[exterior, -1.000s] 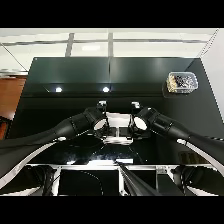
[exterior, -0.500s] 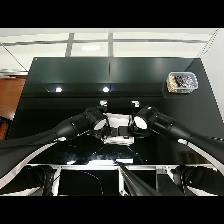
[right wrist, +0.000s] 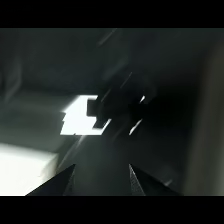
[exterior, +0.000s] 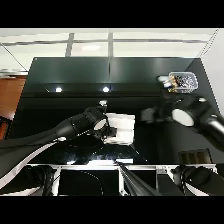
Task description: Fold the box and place the chain.
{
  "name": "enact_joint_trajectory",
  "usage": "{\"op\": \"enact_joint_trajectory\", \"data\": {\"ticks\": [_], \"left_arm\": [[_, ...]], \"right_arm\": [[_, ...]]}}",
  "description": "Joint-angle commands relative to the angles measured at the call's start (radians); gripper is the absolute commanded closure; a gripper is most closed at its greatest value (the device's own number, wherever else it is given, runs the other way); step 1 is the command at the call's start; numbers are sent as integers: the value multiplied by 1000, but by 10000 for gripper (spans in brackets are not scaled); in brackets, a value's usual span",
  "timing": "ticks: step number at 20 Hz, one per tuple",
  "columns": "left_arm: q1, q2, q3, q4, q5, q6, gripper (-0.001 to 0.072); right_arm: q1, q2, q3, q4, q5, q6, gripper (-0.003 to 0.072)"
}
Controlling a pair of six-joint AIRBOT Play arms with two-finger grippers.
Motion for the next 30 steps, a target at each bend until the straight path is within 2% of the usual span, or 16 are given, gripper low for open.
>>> {"op": "enact_joint_trajectory", "data": {"ticks": [1, 3, 5, 7, 9, 11, 14, 15, 16, 30], "left_arm": [[0, -1, 0, 0, 3, 1, 681], [0, -1, 0, 0, -2, 1, 681], [0, -1, 0, 0, -2, 1, 682], [0, -1, 0, 0, -2, 1, 681], [0, -1, 0, 0, -1, 1, 682], [0, -1, 0, 0, 0, 1, 682], [0, -1, 0, 0, 0, 1, 681], [0, -1, 0, 0, 0, 1, 681], [0, -1, 0, 0, 0, 1, 681], [0, -1, 0, 0, 0, 1, 681]], "right_arm": [[-175, 39, -29, -311, -168, -61, 43], [-328, -54, -30, -243, -291, -86, 42], [-493, -184, 7, -53, -391, -87, 43], [-640, -334, 138, 212, -386, -151, 43], [-732, -474, 311, 393, -337, -159, 44], [-785, -599, 463, 529, -301, -72, 45], [-787, -731, 590, 552, -275, 90, 79], [-787, -762, 611, 554, -274, 119, 151], [-787, -786, 627, 554, -274, 122, 168], [-795, -837, 642, 501, -211, 105, 168]]}}
